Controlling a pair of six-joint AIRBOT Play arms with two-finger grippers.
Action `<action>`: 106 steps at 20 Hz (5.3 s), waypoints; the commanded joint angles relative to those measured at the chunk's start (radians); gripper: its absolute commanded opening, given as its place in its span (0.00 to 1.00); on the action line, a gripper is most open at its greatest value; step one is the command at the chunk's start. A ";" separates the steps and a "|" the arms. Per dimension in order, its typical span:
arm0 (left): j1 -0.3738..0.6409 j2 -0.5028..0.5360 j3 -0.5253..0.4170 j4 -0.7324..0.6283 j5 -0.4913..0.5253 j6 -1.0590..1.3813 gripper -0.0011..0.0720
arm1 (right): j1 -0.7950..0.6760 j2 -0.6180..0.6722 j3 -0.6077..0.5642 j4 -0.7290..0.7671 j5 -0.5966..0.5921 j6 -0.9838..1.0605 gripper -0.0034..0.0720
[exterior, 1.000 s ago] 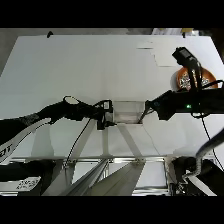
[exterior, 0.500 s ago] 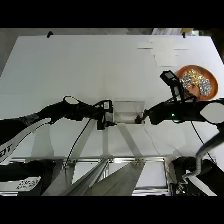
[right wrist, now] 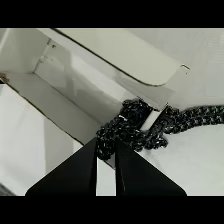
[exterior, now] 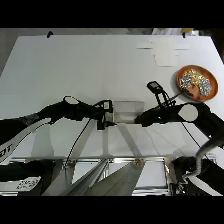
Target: Fold the box and place the chain.
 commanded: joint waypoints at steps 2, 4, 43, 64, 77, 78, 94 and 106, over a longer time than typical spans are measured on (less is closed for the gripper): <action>0.000 0.000 0.001 0.000 0.000 0.000 0.30 | 0.014 -0.046 -0.003 -0.026 -0.023 0.002 0.24; 0.000 0.000 0.001 0.000 0.000 0.000 0.30 | 0.014 -0.033 0.001 -0.028 -0.019 0.003 0.40; 0.000 0.000 0.001 0.000 0.000 0.000 0.30 | -0.238 -0.320 0.101 -0.345 -0.003 0.157 0.12; 0.000 0.000 0.001 0.000 0.000 0.000 0.30 | -0.039 0.230 0.101 -0.101 0.134 0.100 0.06; 0.000 0.000 0.001 0.000 0.000 0.000 0.30 | 0.022 0.272 0.101 0.369 -0.029 -0.126 0.06; 0.000 0.000 0.001 0.000 0.000 0.000 0.30 | 0.022 0.272 0.101 0.383 -0.037 -0.134 0.06; 0.000 0.000 0.001 0.000 0.000 0.000 0.30 | 0.022 0.268 0.101 0.586 -0.093 -0.395 0.06; 0.000 0.000 0.001 0.000 0.000 0.000 0.30 | 0.022 0.153 0.053 0.491 -0.078 -0.412 0.06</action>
